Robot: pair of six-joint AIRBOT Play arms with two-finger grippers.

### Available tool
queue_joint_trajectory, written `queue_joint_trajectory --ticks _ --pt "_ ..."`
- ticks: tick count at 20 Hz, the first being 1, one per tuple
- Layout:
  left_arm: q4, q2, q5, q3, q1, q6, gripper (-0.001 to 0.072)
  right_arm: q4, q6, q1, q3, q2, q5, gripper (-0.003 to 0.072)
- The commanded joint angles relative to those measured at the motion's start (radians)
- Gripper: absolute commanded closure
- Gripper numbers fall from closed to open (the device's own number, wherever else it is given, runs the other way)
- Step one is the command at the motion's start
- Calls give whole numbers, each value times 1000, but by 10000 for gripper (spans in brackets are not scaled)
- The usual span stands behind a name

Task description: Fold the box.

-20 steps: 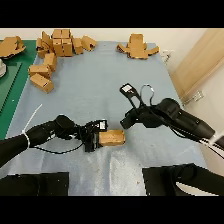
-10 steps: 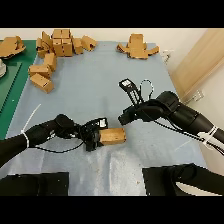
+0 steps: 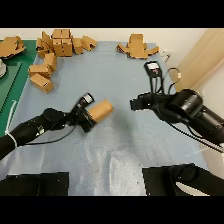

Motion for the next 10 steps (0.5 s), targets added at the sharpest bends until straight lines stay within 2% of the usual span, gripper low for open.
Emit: queue_joint_trajectory --ticks 1,5,10 --pt "7 -5 165 24 130 -103 286 -79 82 0 0 68 -60 688" --pt "7 -79 168 126 266 -134 286 -79 82 0 0 65 -70 688" --pt "6 -269 139 360 352 -167 286 -25 85 0 0 56 -67 688"
